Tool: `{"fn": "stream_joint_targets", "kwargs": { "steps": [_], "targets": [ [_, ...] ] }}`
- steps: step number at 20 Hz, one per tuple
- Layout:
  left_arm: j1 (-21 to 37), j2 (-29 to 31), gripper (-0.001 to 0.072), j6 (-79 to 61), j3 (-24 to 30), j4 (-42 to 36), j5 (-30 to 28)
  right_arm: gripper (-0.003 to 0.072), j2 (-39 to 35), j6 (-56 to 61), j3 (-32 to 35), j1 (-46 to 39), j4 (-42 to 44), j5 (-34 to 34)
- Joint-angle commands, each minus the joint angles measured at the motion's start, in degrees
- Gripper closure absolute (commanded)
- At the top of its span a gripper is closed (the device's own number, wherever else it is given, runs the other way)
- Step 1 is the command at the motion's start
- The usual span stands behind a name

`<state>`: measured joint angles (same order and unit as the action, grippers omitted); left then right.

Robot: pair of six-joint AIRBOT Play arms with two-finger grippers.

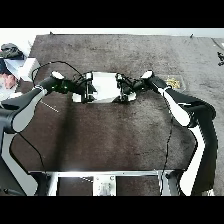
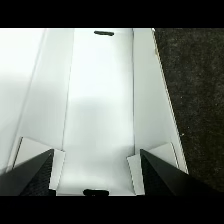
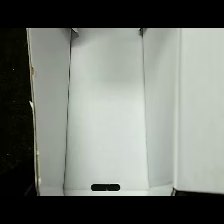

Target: Fold the box and place the chain.

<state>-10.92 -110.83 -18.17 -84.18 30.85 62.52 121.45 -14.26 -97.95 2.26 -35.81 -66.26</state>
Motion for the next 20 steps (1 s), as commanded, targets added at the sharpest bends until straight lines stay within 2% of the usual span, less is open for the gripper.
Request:
{"fn": "stream_joint_targets", "kwargs": {
  "steps": [1,2,3,5,6,7,13,17,20],
  "targets": [
    [0.09,0.0,0.0054,0.33,0.04,0.0,-0.55,0.0254,0.0,0.17,0.0,0.04,0.04,0.04],
    [0.09,-0.02,0.0179,0.66,0.04,0.35,-0.55,0.0254,0.0,0.17,0.0,0.04,0.04,0.04],
    [0.09,0.0,0.0348,1.66,0.04,0.96,-0.5,0.0254,0.0,0.17,-0.02,0.04,0.04,0.04],
    [0.26,0.0,0.0367,3.32,0.02,4.02,-0.11,0.0254,0.0,0.17,0.0,0.04,0.04,0.04],
    [0.72,0.04,0.0461,3.98,0.02,4.72,1.07,0.0254,0.0,0.17,0.0,0.04,0.04,0.04],
    [1.51,0.13,0.0693,4.26,0.02,4.76,2.62,0.0254,0.0,0.17,0.0,0.04,0.04,0.07],
    [5.9,2.89,0.07,9.86,-1.88,4.35,8.96,0.0254,0.0,0.17,0.0,0.04,0.04,0.04],
    [8.31,8.79,0.0703,22.43,-1.51,7.65,8.94,0.0254,0.0,0.17,0.0,0.04,0.04,0.04],
    [11.21,16.44,0.0703,32.68,3.52,8.61,3.41,0.0254,0.0,0.17,0.0,0.04,0.04,0.04]
  ]
}}
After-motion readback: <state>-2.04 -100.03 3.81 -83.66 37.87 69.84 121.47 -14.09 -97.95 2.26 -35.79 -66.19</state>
